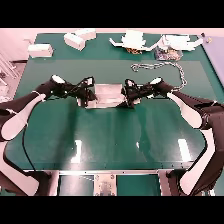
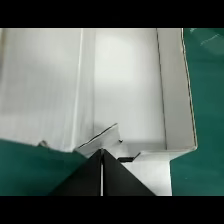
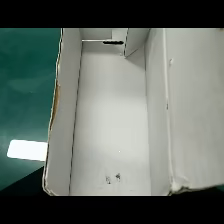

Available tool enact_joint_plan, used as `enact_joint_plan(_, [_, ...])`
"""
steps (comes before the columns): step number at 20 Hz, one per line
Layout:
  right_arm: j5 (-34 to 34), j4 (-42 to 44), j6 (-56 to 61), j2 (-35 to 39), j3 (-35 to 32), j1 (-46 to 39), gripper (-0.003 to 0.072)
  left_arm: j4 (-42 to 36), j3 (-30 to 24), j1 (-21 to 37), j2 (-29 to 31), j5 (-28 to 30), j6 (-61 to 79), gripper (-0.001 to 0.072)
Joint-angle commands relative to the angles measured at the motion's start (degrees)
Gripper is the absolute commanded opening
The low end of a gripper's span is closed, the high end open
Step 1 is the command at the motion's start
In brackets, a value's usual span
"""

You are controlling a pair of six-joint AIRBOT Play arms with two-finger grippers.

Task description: Fold the box and place the chain.

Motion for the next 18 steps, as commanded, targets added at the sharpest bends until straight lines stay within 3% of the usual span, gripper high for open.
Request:
enact_joint_plan(1, [0.07, 0.0, 0.0, 0.0, 0.0, -0.02, 0.0581, -1.49, 0.13, 3.56, 0.33, -3.65, 1.77, 0.0018])
enact_joint_plan(6, [0.07, 0.0, 0.0, 0.0, 0.0, -0.02, 0.0581, -10.54, 0.17, 8.68, 3.32, -6.54, 1.2, 0.0018])
enact_joint_plan(8, [0.07, 0.0, 0.0, 0.0, 0.0, -0.02, 0.0581, -11.67, 0.17, 10.36, 4.7, -6.43, -7.78, 0.0017])
enact_joint_plan(11, [0.07, -0.02, 0.0, 0.0, 0.0, -0.02, 0.0581, -11.17, 0.17, 13.64, 6.32, -4.37, -33.07, 0.0017])
enact_joint_plan(18, [0.07, 0.0, 0.0, 0.0, 0.0, -0.02, 0.058, 7.3, 0.02, 17.79, 6.54, -11.41, -77.24, 0.0016])
